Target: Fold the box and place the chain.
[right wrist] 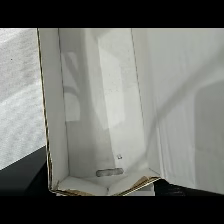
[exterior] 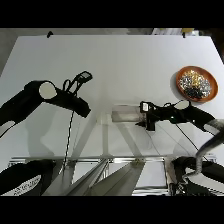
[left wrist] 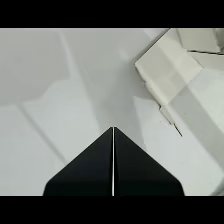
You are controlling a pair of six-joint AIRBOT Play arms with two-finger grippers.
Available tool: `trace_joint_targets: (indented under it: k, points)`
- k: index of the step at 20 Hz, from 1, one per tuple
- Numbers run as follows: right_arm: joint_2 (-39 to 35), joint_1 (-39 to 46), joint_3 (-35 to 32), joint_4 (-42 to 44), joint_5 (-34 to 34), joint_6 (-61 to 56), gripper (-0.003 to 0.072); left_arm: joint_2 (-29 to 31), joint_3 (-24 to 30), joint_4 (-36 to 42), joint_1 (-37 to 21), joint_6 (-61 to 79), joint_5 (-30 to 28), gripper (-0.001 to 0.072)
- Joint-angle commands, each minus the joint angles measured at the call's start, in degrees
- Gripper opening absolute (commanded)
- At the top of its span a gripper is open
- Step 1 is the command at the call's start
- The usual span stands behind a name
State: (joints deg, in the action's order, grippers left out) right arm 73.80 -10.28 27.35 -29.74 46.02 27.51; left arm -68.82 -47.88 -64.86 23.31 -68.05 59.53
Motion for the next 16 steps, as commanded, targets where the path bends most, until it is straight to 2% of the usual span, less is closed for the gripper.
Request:
trace_joint_targets:
  k: [1, 4, 7, 11, 15, 16]
  points:
    - [-0.02, 0.0, -0.04, 0.02, 0.02, -0.02, 0.04, -4.55, 2.49, 7.85, -2.01, -6.16, -0.66, 0.0003]
    - [-0.02, 0.0, -0.04, 0.02, 0.02, -0.02, 0.04, -10.45, 2.51, 14.29, 0.28, -6.08, -3.48, 0.0003]
    - [-0.02, 0.0, -0.04, 0.02, 0.02, -0.02, 0.04, -13.62, 2.51, 18.36, 3.56, -5.44, -6.32, 0.0002]
    - [-0.02, 0.0, -0.04, 0.02, 0.02, -0.02, 0.04, -13.46, 2.32, 21.68, 5.77, -3.21, -8.28, 0.0003]
    - [-0.02, 0.0, -0.04, 0.02, 0.02, -0.02, 0.04, -10.4, 2.14, 22.71, 6.73, -2.73, -8.59, 0.0017]
    - [-0.02, 0.0, -0.04, 0.02, 0.02, 0.0, 0.04, -9.62, 2.14, 22.84, 6.82, -2.73, -8.61, 0.0079]
